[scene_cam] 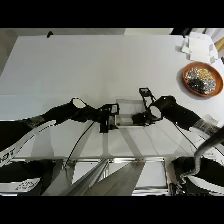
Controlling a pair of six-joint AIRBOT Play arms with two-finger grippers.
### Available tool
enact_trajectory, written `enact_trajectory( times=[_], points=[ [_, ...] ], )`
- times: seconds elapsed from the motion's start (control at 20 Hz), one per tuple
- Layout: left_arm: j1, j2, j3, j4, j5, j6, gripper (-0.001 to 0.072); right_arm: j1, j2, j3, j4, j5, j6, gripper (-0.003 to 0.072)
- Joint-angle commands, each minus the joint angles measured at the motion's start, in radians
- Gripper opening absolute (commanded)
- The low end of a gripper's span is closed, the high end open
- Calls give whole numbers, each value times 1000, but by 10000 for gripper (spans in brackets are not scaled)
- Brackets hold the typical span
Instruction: Fold the box and place the chain.
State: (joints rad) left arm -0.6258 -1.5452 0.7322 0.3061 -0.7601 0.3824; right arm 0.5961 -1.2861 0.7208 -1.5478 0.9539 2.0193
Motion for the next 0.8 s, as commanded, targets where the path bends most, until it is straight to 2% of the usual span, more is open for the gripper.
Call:
enact_trajectory(
  times=[0.0, 0.75],
  points=[
    [1, 1, 0, -3, 0, -5, 134, 0, 13, 0, -2, 22, -88, 347],
    [1, 1, 0, -3, 0, -5, 134, 0, 307, 3, -30, 29, -153, 349]
  ],
)
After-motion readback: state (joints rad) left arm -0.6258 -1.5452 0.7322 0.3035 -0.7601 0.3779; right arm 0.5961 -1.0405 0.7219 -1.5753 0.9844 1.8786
